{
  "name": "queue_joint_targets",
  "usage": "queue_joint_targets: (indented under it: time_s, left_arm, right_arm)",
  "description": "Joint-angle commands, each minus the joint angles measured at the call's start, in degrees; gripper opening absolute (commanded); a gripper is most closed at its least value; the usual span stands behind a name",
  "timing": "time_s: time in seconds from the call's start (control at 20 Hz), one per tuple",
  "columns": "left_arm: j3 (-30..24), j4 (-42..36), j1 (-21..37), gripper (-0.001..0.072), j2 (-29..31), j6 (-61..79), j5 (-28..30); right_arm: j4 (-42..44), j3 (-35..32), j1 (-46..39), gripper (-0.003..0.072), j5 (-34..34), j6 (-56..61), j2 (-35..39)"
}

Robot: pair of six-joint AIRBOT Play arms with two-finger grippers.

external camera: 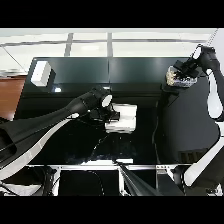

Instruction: Fold the box and place the chain.

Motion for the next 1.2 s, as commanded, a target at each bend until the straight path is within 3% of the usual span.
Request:
queue_joint_targets:
  time_s: [0.0,0.45,0.7,0.85,1.0,1.15]
  left_arm:
    - [0.0,0.0,0.0,0.0024,0.0,0.0,0.1]
    - [0.0,0.0,0.0,0.0024,0.0,0.0,0.1]
    - [0.0,0.0,0.0,0.0024,0.0,0.0,0.1]
    - [0.0,0.0,0.0,0.0024,0.0,0.0,0.1]
    - [0.0,0.0,0.0,0.0024,0.0,0.0,0.1]
    - [0.0,0.0,0.0,0.0024,0.0,0.0,0.1]
  right_arm:
    - [0.7,4.4,0.0,0.0015,4.0,-5.9,1.0]
    - [3.9,4.5,0.3,0.0015,6.8,-20.0,28.3]
    - [15.5,4.0,0.5,0.0015,10.7,-23.7,42.8]
    - [23.1,-0.8,1.6,0.0015,14.4,-27.7,50.9]
    - [23.6,-7.5,5.6,0.0016,16.1,-28.7,58.6]
    - [27.1,-8.4,10.2,0.0016,24.2,-28.9,60.3]
